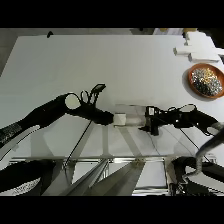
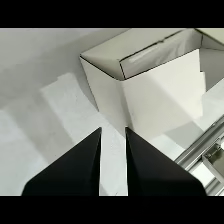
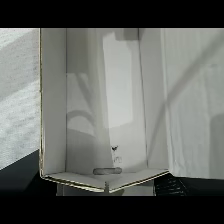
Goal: Fold the box and place the chain.
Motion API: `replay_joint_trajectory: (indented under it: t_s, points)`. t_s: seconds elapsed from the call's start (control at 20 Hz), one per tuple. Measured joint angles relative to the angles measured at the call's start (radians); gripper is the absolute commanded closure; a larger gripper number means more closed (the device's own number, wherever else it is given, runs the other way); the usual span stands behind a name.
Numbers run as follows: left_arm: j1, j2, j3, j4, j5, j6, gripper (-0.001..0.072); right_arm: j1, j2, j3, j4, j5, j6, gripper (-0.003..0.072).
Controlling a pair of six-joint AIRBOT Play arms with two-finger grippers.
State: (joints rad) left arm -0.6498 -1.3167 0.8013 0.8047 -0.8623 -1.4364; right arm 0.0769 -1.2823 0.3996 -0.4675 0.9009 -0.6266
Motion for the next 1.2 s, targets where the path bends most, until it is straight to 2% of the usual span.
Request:
replay_joint_trajectory:
  t_s: [0.05,0.25,0.85,1.2]
  points:
    - [-0.002,0.000,0.000,0.000,0.000,0.000,0.0452,0.000,0.000,0.000,0.000,0.000,0.000,0.0289]
    - [-0.005,0.002,0.005,0.004,-0.003,0.000,0.0433,0.000,0.000,0.000,0.000,0.000,0.000,0.0289]
    - [-0.031,-0.019,0.052,0.028,0.021,-0.004,0.0428,0.000,0.000,0.000,0.000,0.000,0.000,0.0289]
    - [-0.074,-0.069,0.123,0.132,0.033,-0.118,0.0427,0.000,0.000,0.000,0.000,0.000,0.000,0.0289]
